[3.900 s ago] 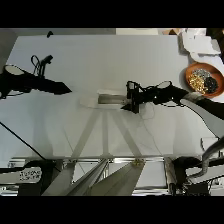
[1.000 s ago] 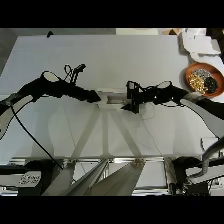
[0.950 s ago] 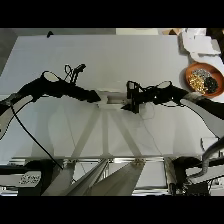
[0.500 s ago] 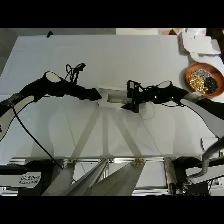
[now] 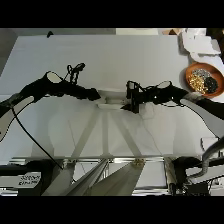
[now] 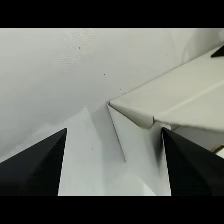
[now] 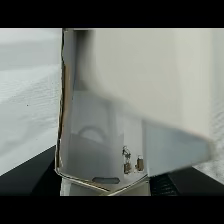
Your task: Fold the box and place the chain.
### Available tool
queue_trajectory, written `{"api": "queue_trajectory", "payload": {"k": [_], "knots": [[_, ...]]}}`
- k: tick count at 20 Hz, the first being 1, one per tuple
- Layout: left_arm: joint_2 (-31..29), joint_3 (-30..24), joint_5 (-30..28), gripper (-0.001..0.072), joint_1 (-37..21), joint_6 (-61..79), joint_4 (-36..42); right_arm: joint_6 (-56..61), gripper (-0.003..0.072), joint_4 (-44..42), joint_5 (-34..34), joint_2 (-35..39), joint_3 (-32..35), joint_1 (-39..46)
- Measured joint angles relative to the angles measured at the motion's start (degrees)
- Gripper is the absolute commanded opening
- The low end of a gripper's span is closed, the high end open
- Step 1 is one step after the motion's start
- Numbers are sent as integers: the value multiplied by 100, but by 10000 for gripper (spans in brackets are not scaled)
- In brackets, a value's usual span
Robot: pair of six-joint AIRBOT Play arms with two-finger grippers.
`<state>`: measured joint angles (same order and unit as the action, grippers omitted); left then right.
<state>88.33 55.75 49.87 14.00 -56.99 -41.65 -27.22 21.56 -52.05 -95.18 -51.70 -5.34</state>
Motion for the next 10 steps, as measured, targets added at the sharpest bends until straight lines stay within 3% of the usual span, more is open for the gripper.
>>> {"api": "queue_trajectory", "payload": {"k": [10], "knots": [[-155, 2, 330, 627, 238, -623, 94, 17, 364, -35, 31, 0, 2, 0]]}}
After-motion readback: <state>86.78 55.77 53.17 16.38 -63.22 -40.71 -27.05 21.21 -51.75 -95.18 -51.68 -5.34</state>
